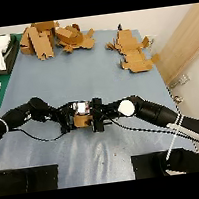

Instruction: Fold the box.

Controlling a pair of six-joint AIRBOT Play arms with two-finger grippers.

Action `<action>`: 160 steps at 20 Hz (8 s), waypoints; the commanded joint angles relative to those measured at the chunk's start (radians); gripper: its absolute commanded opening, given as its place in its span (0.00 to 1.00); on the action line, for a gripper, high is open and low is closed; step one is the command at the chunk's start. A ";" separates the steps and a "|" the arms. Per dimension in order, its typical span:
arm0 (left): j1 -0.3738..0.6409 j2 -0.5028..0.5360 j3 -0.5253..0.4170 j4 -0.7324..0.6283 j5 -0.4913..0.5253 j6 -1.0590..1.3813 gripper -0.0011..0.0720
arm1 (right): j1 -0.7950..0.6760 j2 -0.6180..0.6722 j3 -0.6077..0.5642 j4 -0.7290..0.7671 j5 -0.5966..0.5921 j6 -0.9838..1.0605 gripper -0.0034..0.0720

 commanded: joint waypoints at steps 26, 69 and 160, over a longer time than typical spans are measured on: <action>0.000 0.001 0.000 0.000 -0.014 0.000 0.53 | 0.000 -0.056 -0.001 -0.068 0.118 0.019 0.30; 0.000 0.001 0.000 0.000 -0.013 0.000 0.53 | 0.156 0.001 -0.286 0.552 -0.609 1.371 0.04; 0.056 0.081 0.311 0.202 -0.020 -1.365 0.09 | -0.196 0.291 -0.285 0.035 -0.492 1.371 0.05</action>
